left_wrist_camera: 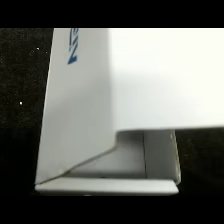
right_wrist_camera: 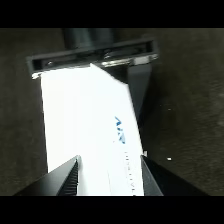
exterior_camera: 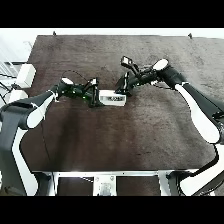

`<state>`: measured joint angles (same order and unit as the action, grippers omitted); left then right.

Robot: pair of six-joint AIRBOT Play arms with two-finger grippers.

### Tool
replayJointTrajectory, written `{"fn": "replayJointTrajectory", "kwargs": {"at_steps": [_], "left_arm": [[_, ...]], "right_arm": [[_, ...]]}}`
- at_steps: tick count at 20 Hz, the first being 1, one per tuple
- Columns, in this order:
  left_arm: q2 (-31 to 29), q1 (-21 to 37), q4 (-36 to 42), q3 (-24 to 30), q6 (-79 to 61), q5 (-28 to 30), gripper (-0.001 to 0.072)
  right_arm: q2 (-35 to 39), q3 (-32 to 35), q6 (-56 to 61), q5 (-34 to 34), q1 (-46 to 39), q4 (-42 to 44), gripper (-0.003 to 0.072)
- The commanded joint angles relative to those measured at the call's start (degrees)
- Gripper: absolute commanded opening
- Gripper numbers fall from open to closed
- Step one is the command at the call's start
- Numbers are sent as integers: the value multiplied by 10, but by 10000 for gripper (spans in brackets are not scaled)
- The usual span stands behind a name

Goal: Fold the box and place the chain.

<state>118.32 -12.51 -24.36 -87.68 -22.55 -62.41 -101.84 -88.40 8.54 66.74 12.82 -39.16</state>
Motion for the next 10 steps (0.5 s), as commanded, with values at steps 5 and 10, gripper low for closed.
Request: {"fn": "replayJointTrajectory", "kwargs": {"at_steps": [5,10], "left_arm": [[0,0,0,0,0,0,583],[0,0,0,0,0,0,583]], "right_arm": [[-13,0,-9,12,7,-4,445],[-19,0,-13,2,14,-5,430]]}}
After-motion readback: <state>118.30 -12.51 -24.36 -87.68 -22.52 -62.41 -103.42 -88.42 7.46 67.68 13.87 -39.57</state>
